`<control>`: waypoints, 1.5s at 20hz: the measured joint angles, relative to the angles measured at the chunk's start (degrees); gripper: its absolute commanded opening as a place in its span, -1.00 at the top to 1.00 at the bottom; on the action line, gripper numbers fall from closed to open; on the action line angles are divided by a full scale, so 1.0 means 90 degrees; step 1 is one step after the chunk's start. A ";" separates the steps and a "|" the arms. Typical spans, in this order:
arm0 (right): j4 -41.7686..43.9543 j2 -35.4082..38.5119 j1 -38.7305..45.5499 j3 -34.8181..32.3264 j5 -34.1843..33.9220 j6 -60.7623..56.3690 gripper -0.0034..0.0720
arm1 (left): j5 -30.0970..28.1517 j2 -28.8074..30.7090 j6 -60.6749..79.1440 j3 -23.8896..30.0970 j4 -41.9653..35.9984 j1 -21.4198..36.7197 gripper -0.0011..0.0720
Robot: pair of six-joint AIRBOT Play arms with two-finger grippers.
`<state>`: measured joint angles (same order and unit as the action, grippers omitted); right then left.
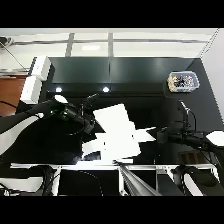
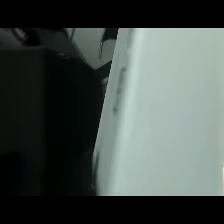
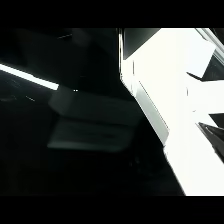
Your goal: Fold the box and place the chain.
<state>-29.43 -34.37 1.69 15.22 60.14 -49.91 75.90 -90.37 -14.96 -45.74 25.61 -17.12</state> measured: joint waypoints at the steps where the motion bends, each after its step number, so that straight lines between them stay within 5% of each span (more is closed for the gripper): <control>1: -0.0019 0.0002 0.0000 0.0002 -0.0002 -0.0010 0.81 | 0.0041 0.0002 0.0024 -0.0032 0.0012 -0.0010 0.90; 3: -0.0112 0.0000 0.0000 0.0056 0.0017 -0.0053 -0.61 | 0.0024 0.0002 0.0019 -0.0107 0.0136 -0.0022 0.90; 4: -0.0185 0.0000 0.0007 0.0141 0.0027 -0.0075 -0.74 | 0.0027 0.0015 0.0000 -0.0141 0.0192 -0.0022 0.91; 11: -0.2035 0.0000 0.0109 0.1387 0.0301 -0.0068 -0.74 | -0.0073 0.0753 -0.0413 -0.0291 0.1044 -0.0226 0.91; 16: -0.2582 0.0000 0.0104 0.1705 0.0403 0.1073 -0.74 | -0.1209 0.1574 -0.0287 -0.0291 0.1593 -0.0884 0.90; 23: -0.2686 0.0000 0.0090 0.1659 0.0204 0.2331 -0.74 | -0.2788 0.1574 0.1345 -0.0206 0.2297 -0.1598 0.90; 30: -0.2028 -0.0034 -0.0556 0.0709 -0.0527 0.3490 -0.74 | -0.3449 0.1178 0.1719 -0.0177 0.2186 -0.1685 0.89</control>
